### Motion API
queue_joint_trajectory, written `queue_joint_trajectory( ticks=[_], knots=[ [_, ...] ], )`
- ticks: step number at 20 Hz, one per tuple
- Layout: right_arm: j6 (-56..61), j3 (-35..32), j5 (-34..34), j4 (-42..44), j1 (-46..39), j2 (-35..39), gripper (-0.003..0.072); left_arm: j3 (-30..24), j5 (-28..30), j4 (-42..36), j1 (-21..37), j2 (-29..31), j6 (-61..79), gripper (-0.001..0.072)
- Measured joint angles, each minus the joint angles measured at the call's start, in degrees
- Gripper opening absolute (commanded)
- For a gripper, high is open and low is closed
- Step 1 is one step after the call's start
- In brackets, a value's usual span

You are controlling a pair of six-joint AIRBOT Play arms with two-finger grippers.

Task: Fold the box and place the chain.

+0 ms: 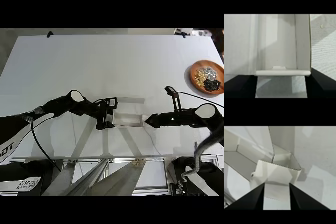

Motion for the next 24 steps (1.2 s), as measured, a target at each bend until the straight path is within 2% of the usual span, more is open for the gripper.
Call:
queue_joint_trajectory(
  ticks=[1, 2, 6, 8, 10, 12, 17, 24],
  knots=[
    [0.2, 0.0, 0.0, -0.4, 0.0, 0.0, 0.0195, 0.0, 0.0, 0.0, 0.0, 0.0, 0.0, 0.0492],
    [0.2, 0.0, 0.0, -0.7, 0.0, 0.0, 0.0175, 0.0, 0.0, 0.0, 0.0, 0.0, 0.0, 0.0492],
    [0.8, 0.0, -0.1, -2.5, 0.0, 0.0, 0.0195, 0.0, 0.0, 0.0, 0.0, 0.0, 0.0, 0.0492],
    [2.6, 0.0, -0.5, -4.4, 0.0, 0.0, 0.0317, 0.0, 0.0, 0.0, 0.0, 0.0, 0.0, 0.0492],
    [4.9, 0.0, -0.9, -6.7, 0.0, 0.0, 0.0369, 0.0, 0.0, 0.0, 0.0, 0.0, 0.0, 0.0492],
    [6.4, 0.0, -1.2, -8.2, 0.0, 0.0, 0.0489, 0.0, 0.0, 0.0, 0.0, 0.0, 0.0, 0.0492],
    [8.2, 0.0, -1.8, -8.2, 0.0, 0.0, 0.0487, 0.0, 0.0, 0.0, 0.0, 0.0, 0.0, 0.0492],
    [6.7, 0.0, -2.4, -2.0, 0.0, 0.0, 0.0484, 0.0, 0.0, 0.0, 0.0, 0.0, 0.0, 0.0492]
  ],
)
